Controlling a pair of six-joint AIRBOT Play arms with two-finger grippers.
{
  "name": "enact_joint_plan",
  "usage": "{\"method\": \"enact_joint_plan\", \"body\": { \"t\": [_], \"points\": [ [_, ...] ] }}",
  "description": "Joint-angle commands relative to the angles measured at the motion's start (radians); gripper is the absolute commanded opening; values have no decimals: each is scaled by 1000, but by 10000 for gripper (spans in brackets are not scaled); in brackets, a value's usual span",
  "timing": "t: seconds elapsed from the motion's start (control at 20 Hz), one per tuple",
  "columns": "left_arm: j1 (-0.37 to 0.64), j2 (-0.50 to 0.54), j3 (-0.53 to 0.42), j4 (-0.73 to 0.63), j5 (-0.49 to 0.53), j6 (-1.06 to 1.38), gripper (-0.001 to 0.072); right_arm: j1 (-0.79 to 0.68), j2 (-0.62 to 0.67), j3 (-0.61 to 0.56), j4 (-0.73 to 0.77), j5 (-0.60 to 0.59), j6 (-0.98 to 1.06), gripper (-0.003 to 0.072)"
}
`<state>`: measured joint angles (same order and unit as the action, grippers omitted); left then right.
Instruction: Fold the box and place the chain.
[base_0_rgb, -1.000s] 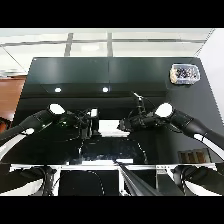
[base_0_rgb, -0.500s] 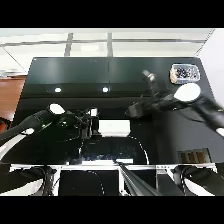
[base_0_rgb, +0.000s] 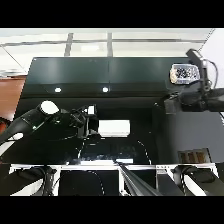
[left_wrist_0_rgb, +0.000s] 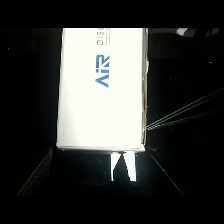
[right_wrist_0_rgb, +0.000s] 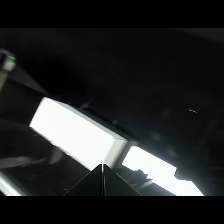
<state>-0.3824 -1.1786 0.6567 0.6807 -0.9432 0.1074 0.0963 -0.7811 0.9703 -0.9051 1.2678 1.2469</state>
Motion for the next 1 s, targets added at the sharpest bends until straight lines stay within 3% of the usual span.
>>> {"method": "enact_joint_plan", "body": {
  "t": [0.0, 0.25, 0.55, 0.95],
  "points": [
    [-42, 32, 44, -66, -8, -48, 704, -50, 42, 2, -69, 24, 3, 7],
    [-125, -28, 85, -147, 113, -49, 702, -56, 42, 2, -76, 1, 3, 7],
    [-183, -136, 132, -147, 105, -138, 697, -56, 42, 2, -71, 0, 3, 7],
    [-183, -157, 133, -146, 94, -138, 694, -56, 42, 2, -72, 0, 3, 8]
  ]
}}
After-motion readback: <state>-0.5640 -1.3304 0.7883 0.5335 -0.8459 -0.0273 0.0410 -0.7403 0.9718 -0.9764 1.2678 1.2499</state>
